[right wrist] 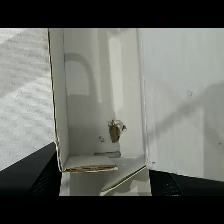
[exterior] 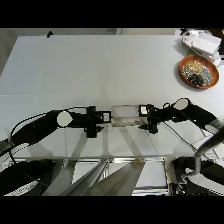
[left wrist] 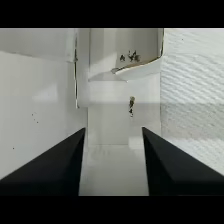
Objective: Fold the box and place the chain.
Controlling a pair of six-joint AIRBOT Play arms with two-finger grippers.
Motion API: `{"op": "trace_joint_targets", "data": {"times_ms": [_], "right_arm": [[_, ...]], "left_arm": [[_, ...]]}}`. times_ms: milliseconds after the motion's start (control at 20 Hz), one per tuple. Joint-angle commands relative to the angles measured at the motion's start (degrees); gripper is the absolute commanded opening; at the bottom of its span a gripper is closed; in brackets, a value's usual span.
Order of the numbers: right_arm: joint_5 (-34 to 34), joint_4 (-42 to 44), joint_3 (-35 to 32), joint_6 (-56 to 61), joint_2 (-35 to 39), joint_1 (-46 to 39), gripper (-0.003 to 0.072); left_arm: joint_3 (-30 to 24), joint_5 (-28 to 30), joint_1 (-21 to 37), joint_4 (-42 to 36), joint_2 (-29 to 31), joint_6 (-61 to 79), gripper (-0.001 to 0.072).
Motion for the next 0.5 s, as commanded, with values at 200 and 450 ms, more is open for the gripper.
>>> {"op": "trace_joint_targets", "data": {"times_ms": [200, 450], "right_arm": [[0.02, 0.0, 0.07, 0.02, 0.04, -0.02, 0.0318], [0.02, 0.0, 0.07, 0.02, 0.04, -0.02, 0.0318]], "left_arm": [[0.02, 8.87, -2.23, -1.57, -3.17, 2.93, 0.0466], [0.02, 5.55, -3.04, -2.99, -3.17, 8.39, 0.0453]]}}
